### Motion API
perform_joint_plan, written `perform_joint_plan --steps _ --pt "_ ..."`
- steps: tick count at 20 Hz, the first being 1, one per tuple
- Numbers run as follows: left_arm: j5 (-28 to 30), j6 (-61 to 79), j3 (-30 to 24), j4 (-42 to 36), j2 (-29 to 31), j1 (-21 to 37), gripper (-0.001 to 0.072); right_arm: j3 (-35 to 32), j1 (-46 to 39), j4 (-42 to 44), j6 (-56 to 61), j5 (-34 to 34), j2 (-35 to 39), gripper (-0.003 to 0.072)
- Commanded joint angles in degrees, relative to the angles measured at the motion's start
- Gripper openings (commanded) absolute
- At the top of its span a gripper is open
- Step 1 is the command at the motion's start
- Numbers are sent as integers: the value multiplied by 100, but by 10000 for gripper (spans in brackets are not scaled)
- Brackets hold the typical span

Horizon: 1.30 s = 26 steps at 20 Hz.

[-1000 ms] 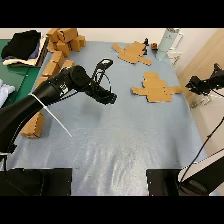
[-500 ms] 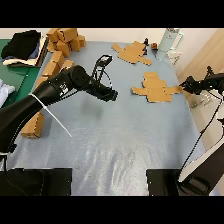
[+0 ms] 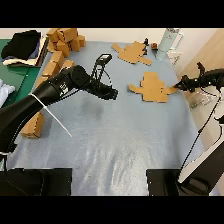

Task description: Fold the box.

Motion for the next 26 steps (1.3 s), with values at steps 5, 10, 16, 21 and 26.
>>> perform_joint_plan --steps 5,10,16,21,26 --pt "-4 0 7 -136 0 11 13 -251 896 461 -369 -772 446 -1" --pt "-868 -131 -22 -59 0 83 12 -1921 1770 457 -354 -114 1506 -2" --pt "-1443 -177 -605 660 417 199 11 -4594 2435 245 435 1434 3652 -2" --pt "-1403 -66 -1598 651 1281 608 11 -6913 3021 -155 1353 2422 5480 -2" --pt "-1904 131 -2031 588 1462 761 11 -8063 3764 -1279 2581 2664 6531 4"
